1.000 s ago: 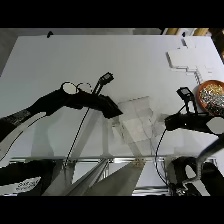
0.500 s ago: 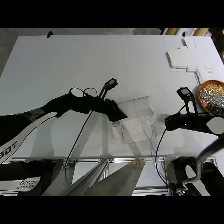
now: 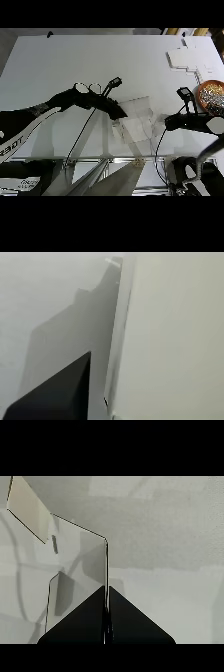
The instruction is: Fold the box and place the chain.
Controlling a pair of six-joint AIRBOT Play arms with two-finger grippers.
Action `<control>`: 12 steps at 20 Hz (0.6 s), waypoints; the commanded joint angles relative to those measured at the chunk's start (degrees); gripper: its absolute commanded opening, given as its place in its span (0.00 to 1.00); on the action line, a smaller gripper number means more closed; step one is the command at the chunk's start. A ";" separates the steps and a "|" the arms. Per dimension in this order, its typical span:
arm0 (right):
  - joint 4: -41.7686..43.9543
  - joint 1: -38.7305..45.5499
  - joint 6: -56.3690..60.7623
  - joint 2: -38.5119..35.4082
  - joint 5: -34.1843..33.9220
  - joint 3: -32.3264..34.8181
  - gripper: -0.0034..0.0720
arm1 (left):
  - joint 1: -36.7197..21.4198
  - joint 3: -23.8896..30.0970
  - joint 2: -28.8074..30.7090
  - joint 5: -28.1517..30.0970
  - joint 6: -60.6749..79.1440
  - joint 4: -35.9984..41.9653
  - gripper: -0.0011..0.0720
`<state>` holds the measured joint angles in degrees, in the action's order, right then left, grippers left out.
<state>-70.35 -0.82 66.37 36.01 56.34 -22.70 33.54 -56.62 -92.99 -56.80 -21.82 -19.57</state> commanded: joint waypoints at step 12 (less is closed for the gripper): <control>0.02 -0.07 0.00 -0.04 0.09 0.02 0.07 | 0.11 -0.90 -0.13 -1.01 1.64 -5.66 0.08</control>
<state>-70.35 -0.82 66.37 36.01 56.38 -22.70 33.63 -57.45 -93.08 -58.08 -21.28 -24.36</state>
